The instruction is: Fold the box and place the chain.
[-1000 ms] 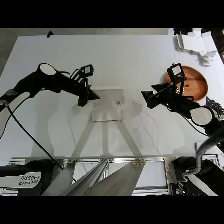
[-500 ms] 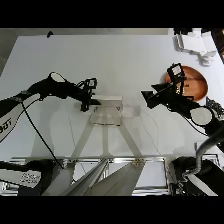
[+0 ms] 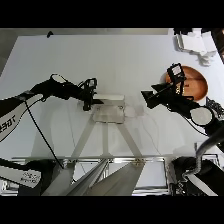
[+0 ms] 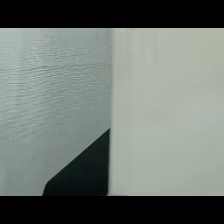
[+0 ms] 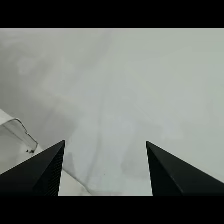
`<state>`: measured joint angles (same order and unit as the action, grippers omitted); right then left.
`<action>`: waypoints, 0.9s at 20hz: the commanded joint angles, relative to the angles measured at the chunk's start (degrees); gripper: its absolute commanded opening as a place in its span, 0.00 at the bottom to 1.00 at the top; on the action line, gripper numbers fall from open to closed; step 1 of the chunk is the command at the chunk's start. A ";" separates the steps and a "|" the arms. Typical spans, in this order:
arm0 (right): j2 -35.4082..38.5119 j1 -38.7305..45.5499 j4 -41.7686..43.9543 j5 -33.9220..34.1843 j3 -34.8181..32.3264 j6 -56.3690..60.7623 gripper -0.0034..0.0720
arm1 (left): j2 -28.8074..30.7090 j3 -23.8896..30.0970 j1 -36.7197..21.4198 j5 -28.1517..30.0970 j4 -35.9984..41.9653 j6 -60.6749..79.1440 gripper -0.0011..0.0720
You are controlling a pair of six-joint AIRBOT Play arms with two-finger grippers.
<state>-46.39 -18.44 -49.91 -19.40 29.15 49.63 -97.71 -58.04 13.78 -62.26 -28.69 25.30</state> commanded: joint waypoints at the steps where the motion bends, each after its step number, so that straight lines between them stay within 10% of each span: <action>1: 0.04 0.00 0.00 -0.92 0.07 -0.02 0.75 | -1.25 0.02 0.00 0.07 -0.72 0.24 0.02; 8: 0.09 -0.07 0.20 -4.09 0.26 -2.47 0.75 | -1.25 0.02 0.00 -0.11 -0.68 0.22 0.02; 13: 0.07 -6.12 0.15 -14.62 0.35 -24.30 0.77 | -1.25 0.02 0.00 -0.11 -0.68 0.22 0.02; 18: -1.64 -14.32 -4.22 -14.05 0.33 -39.39 0.95 | -1.25 0.02 0.00 -0.09 -0.68 0.22 0.02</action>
<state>-46.98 -28.91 -51.37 -32.62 29.43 19.40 -98.91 -58.04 13.76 -62.41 -29.34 25.50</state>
